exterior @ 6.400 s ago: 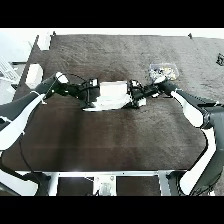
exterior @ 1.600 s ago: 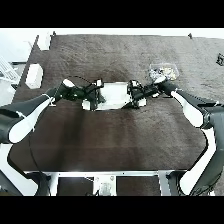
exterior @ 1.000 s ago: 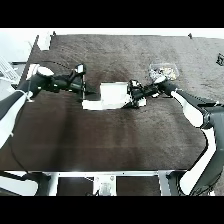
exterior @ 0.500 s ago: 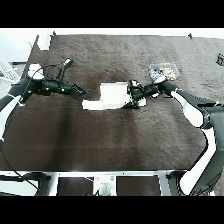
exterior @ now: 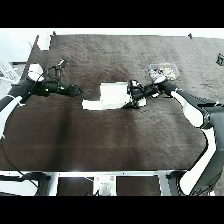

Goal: Fold the box and place the chain.

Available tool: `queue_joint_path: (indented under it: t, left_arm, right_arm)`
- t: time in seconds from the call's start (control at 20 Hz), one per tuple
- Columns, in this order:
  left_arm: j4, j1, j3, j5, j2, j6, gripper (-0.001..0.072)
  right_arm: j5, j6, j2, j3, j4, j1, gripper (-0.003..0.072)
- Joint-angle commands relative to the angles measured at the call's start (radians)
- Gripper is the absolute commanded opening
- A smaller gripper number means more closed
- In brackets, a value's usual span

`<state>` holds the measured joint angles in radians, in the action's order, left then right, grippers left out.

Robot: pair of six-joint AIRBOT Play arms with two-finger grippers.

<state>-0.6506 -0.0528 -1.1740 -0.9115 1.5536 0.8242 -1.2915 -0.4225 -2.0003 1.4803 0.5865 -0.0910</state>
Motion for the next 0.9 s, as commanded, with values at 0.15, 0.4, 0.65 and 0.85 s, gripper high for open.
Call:
queue_joint_path:
  t: [0.15, 0.4, 0.65, 0.85]
  left_arm:
    - [-0.149, 0.061, 0.018, -0.088, 0.0, 0.055, 0.002]
    - [-0.153, 0.093, 0.05, -0.153, 0.003, 0.064, 0.0021]
    - [-0.116, 0.02, 0.074, -0.104, 0.064, 0.145, 0.0021]
    - [-0.019, -0.037, 0.074, -0.055, 0.114, 0.122, 0.0021]
  right_arm:
    - [0.0, 0.0, 0.0, 0.0, -0.002, 0.0, 0.0592]
    - [0.0, 0.0, 0.0, 0.0, -0.002, 0.0, 0.0592]
    - [0.0, 0.0, 0.0, 0.0, -0.002, 0.001, 0.0592]
    - [0.0, 0.0, 0.0, 0.0, -0.002, 0.001, 0.0592]
